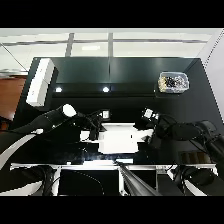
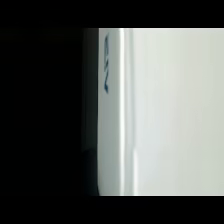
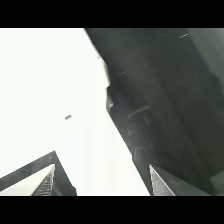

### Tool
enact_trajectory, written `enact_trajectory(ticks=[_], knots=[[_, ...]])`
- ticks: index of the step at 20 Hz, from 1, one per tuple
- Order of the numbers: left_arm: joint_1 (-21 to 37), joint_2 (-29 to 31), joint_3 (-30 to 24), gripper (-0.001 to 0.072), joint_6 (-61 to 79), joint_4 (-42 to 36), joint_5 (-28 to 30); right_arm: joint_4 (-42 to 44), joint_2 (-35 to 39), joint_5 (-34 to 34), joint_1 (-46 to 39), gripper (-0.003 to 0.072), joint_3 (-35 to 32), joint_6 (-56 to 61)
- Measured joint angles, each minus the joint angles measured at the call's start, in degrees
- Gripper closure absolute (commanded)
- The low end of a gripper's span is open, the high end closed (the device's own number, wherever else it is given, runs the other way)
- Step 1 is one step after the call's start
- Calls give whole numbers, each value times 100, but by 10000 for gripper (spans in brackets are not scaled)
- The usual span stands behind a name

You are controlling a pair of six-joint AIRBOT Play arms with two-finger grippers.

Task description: Fold the box and place the chain.

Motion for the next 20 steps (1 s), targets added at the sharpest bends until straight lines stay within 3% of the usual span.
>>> enact_trajectory(ticks=[14,20], knots=[[0,-9,0,681,-55,17,7,249,-240,173,693,-14,-487,-863],[0,-9,0,682,-46,17,7,570,-540,306,822,-14,-516,-1899]])
